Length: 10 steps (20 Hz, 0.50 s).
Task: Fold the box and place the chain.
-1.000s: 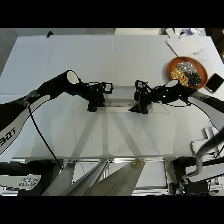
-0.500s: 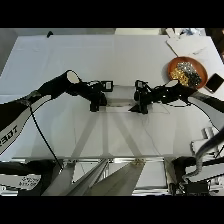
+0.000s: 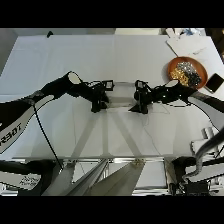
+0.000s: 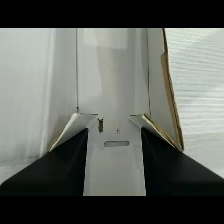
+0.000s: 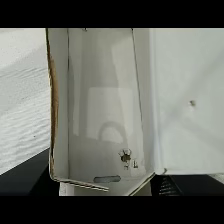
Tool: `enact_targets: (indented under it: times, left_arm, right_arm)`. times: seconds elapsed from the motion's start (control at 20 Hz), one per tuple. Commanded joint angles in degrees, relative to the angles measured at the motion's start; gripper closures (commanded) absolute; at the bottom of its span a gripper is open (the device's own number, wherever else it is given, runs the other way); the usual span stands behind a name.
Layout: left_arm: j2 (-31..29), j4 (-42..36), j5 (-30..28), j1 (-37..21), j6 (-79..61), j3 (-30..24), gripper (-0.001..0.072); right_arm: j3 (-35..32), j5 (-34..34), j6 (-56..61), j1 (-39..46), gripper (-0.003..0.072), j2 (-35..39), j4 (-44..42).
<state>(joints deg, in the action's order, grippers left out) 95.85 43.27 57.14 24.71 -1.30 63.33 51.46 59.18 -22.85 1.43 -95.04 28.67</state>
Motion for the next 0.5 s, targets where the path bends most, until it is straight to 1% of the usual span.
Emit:
enact_targets:
  times: [0.0,0.05,0.1,0.15,0.2,0.35,0.45]
  left_arm:
    - [0.46,-0.17,-0.17,0.04,1.57,-0.04,0.0315]
    - [0.48,-0.17,-0.35,0.02,2.21,-0.04,0.032]
    - [0.46,-0.15,-0.37,0.02,3.26,-0.04,0.0366]
    - [0.44,-0.13,-0.22,0.02,4.66,-0.04,0.0509]
    - [0.37,-0.13,-0.13,-0.07,5.79,-0.04,0.0701]
    - [-0.02,0.02,0.74,-0.96,6.93,-0.04,0.0705]
    - [-1.68,0.24,0.76,-1.55,9.92,-0.04,0.0705]
  right_arm:
    - [0.02,0.02,0.04,0.0,0.0275,-0.02,-0.02]
    - [0.02,0.02,0.04,0.0,0.0275,-0.02,-0.02]
    - [0.02,0.02,0.04,0.0,0.0275,-0.02,-0.02]
    - [0.02,0.02,0.04,0.0,0.0275,-0.02,-0.02]
    - [0.02,0.02,0.04,0.0,0.0275,-0.02,-0.02]
    - [0.02,0.02,0.04,0.0,0.0275,-0.02,-0.02]
    - [0.02,0.02,0.04,0.0,0.0275,-0.02,-0.02]
